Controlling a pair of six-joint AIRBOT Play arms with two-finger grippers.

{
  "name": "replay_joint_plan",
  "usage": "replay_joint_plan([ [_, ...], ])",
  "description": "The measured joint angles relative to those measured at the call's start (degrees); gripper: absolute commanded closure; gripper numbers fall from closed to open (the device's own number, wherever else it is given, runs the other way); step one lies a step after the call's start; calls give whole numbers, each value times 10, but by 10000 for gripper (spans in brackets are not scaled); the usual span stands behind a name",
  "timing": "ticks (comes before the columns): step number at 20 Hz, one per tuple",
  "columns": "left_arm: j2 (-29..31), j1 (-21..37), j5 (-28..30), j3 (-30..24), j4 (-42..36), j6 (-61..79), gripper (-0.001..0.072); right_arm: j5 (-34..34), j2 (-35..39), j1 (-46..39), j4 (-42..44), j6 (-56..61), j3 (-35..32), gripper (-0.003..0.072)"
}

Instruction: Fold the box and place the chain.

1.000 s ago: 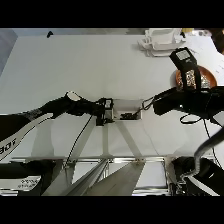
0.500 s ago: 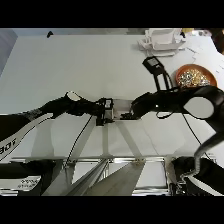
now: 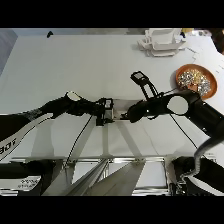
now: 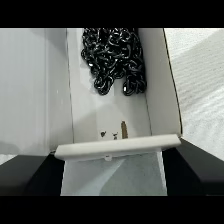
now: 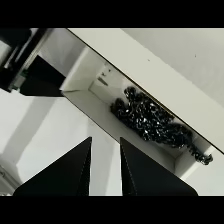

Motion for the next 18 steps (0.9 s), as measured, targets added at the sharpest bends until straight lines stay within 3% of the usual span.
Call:
replay_joint_plan([
  [4, 0, 0, 0, 0, 0, 0, 697, 35, 25, -43, -23, -28, 68, 489],
  [8, 0, 0, 0, 0, 0, 0, 697, 42, 24, -149, -49, -34, 115, 503],
  [9, 0, 0, 0, 0, 0, 0, 697, 39, 15, -175, -54, -28, 120, 445],
  [10, 0, 0, 0, 0, 0, 0, 697, 38, 3, -196, -59, -24, 123, 289],
  [11, 0, 0, 0, 0, 0, 0, 697, 36, -13, -213, -65, -23, 126, 209],
  [14, 0, 0, 0, 0, 0, 0, 697, 28, -69, -240, -85, -17, 130, 220],
  [16, 0, 0, 0, 0, 0, 0, 697, 24, -107, -248, -93, -14, 131, 308],
  [18, 0, 0, 0, 0, 0, 0, 697, 21, -141, -252, -102, -11, 131, 313],
])
